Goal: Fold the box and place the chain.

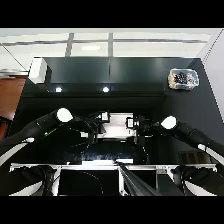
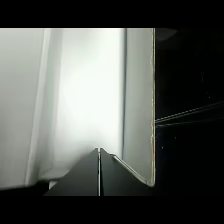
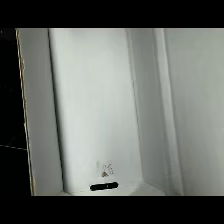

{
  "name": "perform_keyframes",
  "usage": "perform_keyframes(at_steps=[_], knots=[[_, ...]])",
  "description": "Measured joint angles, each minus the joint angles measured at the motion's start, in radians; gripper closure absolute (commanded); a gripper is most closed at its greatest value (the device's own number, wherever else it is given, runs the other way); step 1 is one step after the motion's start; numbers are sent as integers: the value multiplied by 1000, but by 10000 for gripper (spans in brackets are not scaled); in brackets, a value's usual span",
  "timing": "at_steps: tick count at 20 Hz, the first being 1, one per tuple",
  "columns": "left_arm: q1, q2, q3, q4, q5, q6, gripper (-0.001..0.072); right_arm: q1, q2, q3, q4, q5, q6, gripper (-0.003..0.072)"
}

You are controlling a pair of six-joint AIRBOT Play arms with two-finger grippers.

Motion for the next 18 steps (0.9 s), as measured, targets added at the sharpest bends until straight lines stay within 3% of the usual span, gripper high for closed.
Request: perform_keyframes(at_steps=[5,9,14,18], knots=[[133,163,0,37,-109,-119,676,0,0,0,0,0,0,108],[313,262,-11,66,-218,-352,675,0,0,0,0,0,0,109],[525,265,-106,183,-284,-799,676,0,0,0,0,1,0,108],[591,222,-192,197,-267,-984,675,0,0,0,0,1,0,109]])
